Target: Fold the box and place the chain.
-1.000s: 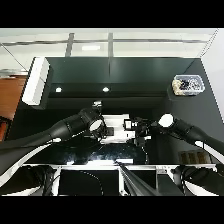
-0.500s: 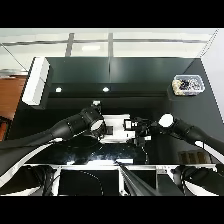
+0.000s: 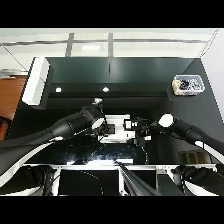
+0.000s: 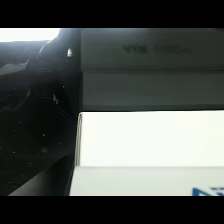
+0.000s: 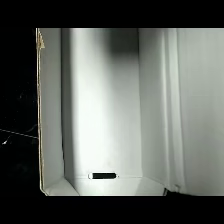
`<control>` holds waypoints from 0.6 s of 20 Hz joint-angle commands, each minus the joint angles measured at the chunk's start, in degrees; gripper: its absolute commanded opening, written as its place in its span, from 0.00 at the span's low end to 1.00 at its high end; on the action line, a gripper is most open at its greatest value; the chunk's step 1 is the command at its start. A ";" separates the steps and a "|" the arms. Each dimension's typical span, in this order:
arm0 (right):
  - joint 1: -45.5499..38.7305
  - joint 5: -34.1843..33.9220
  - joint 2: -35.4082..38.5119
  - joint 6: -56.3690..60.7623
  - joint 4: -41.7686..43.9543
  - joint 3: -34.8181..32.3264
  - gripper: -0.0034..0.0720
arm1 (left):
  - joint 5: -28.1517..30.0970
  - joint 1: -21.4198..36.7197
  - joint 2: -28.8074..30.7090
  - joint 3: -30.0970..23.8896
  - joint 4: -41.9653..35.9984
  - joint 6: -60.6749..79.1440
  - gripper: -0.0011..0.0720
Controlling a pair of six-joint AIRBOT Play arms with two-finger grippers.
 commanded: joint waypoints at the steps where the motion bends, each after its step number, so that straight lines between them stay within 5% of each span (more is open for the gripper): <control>1: 0.04 0.02 -0.04 0.02 0.02 -0.02 0.10 | -1.11 0.07 0.02 0.20 0.94 -0.07 0.43; 12: 0.04 0.00 -0.04 0.04 0.04 -0.02 0.10 | -1.18 0.02 -1.27 0.15 0.46 -0.04 0.39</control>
